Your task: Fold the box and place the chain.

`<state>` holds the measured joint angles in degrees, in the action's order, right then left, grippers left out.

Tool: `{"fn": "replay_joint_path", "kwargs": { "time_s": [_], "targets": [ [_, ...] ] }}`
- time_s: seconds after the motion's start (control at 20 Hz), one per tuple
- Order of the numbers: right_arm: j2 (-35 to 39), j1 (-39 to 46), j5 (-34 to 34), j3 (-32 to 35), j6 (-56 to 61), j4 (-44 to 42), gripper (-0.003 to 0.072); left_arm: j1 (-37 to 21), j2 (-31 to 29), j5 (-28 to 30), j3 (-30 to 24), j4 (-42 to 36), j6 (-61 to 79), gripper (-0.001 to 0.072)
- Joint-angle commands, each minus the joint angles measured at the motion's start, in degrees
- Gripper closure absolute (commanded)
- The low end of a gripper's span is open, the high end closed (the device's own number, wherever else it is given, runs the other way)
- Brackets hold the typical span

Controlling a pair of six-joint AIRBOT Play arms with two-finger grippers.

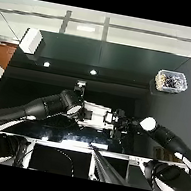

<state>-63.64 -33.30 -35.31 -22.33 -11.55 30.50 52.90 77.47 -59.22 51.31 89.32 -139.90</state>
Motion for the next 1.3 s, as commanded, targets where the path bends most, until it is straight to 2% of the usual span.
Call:
{"fn": "replay_joint_path", "kwargs": {
  "time_s": [0.0, 0.3, 0.35, 0.4, 0.45, 0.55, 0.75, 0.8, 0.85, 0.9, 0.95, 1.0, 1.25],
  "targets": [
    [-0.02, -0.02, 0.0, -0.02, 0.0, 0.0, 0.0272, 0.0, 0.24, 1.09, 0.04, 0.02, -0.04, 0.0433],
    [-0.02, -0.02, 0.0, -0.02, 0.0, 0.0, 0.0273, 0.02, 0.85, 1.55, 0.04, 0.17, -0.02, 0.0455],
    [-0.02, -0.02, 0.0, -0.02, 0.0, 0.0, 0.0272, 0.02, 0.85, 1.53, 0.04, 0.17, -0.02, 0.0499],
    [-0.02, -0.02, 0.0, -0.02, 0.0, 0.0, 0.0272, 0.0, 0.85, 1.57, 0.04, 0.17, -0.02, 0.0506],
    [-0.02, -0.02, 0.0, -0.02, 0.0, 0.0, 0.0273, 0.0, 0.85, 1.53, 0.07, 0.17, -0.02, 0.0584],
    [-0.02, -0.02, 0.0, -0.02, 0.0, 0.0, 0.0273, 0.02, 0.85, 1.57, 0.09, 0.17, 0.07, 0.0671],
    [-0.02, -0.02, 0.0, -0.02, 0.0, 0.0, 0.0273, 0.02, 0.85, 1.51, 0.09, 0.13, 0.35, 0.0687],
    [-0.02, -0.02, 0.0, -0.02, 0.0, 0.0, 0.0273, 0.0, 0.83, 1.44, 0.11, 0.11, 0.35, 0.0682],
    [-0.02, -0.02, 0.0, -0.02, 0.0, 0.0, 0.0273, 0.0, 0.85, 1.01, 0.28, -0.02, 0.35, 0.0636],
    [-0.02, -0.02, 0.0, -0.02, 0.0, 0.0, 0.0273, -0.02, 0.83, 0.11, 0.66, 0.11, 0.33, 0.0481],
    [-0.02, -0.02, 0.0, -0.02, 0.0, 0.0, 0.0273, -0.11, 0.85, -0.68, 1.07, 0.31, 0.2, 0.0359],
    [-0.02, -0.02, 0.02, -0.02, 0.0, 0.0, 0.0272, -0.22, 0.85, -1.14, 1.4, 0.79, 0.11, 0.0336],
    [-0.02, -0.02, 0.0, -0.02, 0.0, 0.0, 0.0273, -0.22, 0.85, -1.33, 1.84, 1.73, 0.09, 0.0338]
  ]
}}
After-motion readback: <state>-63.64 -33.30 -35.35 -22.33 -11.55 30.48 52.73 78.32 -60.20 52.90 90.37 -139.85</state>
